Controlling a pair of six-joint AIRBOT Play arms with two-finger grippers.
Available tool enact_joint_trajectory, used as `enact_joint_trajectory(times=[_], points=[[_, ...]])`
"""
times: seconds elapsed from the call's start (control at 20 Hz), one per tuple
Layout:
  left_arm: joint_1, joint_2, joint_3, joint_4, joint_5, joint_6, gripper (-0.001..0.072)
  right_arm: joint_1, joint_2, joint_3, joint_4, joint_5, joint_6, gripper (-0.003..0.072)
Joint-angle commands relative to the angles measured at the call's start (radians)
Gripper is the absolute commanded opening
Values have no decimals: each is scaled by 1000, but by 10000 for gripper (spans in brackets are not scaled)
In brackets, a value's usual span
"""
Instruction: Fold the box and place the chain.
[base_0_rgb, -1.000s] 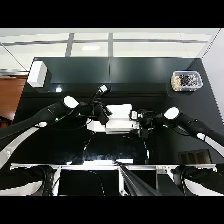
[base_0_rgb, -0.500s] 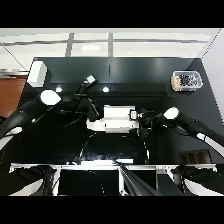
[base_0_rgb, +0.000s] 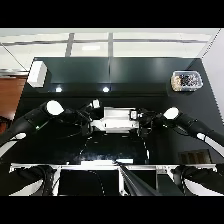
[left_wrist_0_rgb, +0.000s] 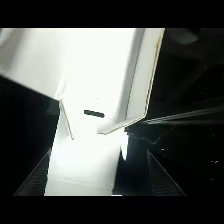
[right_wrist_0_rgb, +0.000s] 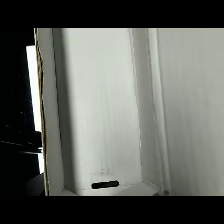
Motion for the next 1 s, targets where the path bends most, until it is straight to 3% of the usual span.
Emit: enact_joint_trajectory(times=[0.0, 0.2, 0.3, 0.45, 0.65, 0.95], points=[[-48, -43, -4, 34, 59, 129, 693, 0, 0, 0, 0, 1, 0, 243], [-84, -54, -4, -34, 70, 128, 481, 0, 1, 0, 0, 1, 0, 243], [-84, -54, -4, -56, 85, 127, 415, 0, 0, 0, 0, 1, 0, 243], [-84, -54, -4, -55, 89, 127, 237, 0, 0, 0, 0, 1, 0, 243], [-84, -55, -4, -66, 119, 127, 227, 0, 0, 0, 0, 1, 0, 243], [-84, -79, -4, -199, 121, 140, 222, 0, 1, 0, 0, 1, 0, 243]])
